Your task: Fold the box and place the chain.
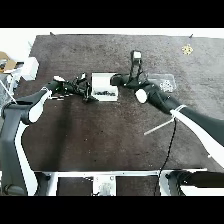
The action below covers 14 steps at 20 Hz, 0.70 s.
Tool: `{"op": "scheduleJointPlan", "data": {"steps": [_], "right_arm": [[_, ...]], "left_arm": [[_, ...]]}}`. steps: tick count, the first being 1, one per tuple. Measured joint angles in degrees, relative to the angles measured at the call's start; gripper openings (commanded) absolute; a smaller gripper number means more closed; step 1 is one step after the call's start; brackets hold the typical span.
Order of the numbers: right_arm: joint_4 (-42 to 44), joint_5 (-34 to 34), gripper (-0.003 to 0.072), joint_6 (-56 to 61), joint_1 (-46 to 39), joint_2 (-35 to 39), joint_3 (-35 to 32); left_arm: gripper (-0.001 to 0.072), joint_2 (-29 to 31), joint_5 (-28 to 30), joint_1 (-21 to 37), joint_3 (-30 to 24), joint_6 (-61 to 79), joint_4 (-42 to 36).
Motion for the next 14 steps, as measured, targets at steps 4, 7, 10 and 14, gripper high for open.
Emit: {"op": "scheduleJointPlan", "data": {"steps": [4, 7, 10, 14], "right_arm": [[14.1, 12.0, 0.0137, -23.4, -7.9, -4.1, 11.1], [30.6, 21.8, 0.0137, -41.4, -14.1, -10.1, 18.7], [43.6, 32.2, 0.0137, -54.6, -18.3, -17.9, 26.2], [54.8, 42.3, 0.0078, -66.8, -20.3, -26.4, 32.9]], "left_arm": [[0.0091, 0.0, 0.0, 0.0, 0.0, 0.0, -0.1], [0.0091, 0.0, 0.0, 0.0, 0.0, 0.0, -0.3], [0.0092, 0.0, 0.1, 0.0, 0.0, 0.0, -0.5], [0.0091, 0.0, 0.1, 0.0, 0.0, 0.0, -0.7]]}}
